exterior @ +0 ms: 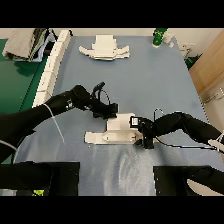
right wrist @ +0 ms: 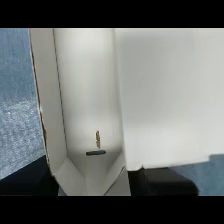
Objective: Fold the box.
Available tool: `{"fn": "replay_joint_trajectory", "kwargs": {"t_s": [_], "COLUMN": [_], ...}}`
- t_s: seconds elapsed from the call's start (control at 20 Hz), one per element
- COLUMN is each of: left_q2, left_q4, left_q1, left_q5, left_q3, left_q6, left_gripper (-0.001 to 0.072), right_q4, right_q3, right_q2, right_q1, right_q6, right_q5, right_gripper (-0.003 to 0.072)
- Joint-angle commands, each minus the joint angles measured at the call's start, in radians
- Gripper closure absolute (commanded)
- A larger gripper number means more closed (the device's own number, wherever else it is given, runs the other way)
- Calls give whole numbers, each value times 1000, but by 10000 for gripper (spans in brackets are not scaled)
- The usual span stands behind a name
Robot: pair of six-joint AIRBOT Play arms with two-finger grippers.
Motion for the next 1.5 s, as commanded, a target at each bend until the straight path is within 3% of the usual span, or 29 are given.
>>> {"fn": "replay_joint_trajectory", "kwargs": {"t_s": [0.0,0.2,0.4,0.55,0.65,0.7,0.75,0.85,1.0,1.25,1.3,1.35,1.45], "left_q2": [112,295,426,511,564,577,579,563,507,380,357,336,306], "left_q4": [64,284,509,490,376,283,185,40,25,13,11,7,-38], "left_q1": [21,-10,-116,-101,-47,-13,21,71,74,69,69,69,56], "left_q5": [-61,-126,-174,-222,-216,-197,-163,-116,-109,-40,-27,-12,37], "left_q3": [10,10,9,-40,-132,-187,-244,-354,-430,-445,-445,-444,-443], "left_q6": [74,78,83,294,605,745,872,1099,1335,1482,1514,1534,1584], "left_gripper": [700,700,700,699,693,409,6,17,17,19,37,136,137], "right_q4": [0,0,0,0,0,0,0,0,0,0,0,0,0], "right_q3": [0,0,0,0,0,0,0,0,0,0,0,0,0], "right_q2": [-1,-1,-1,-1,-1,-1,-1,-1,-1,-1,-1,-1,-1], "right_q1": [1,1,1,1,1,1,1,1,1,1,1,1,1], "right_q6": [0,0,0,0,0,0,0,0,0,0,0,0,0], "right_q5": [0,0,0,0,0,0,0,0,0,0,0,0,0], "right_gripper": [125,124,124,125,124,124,125,125,124,125,125,125,125]}}
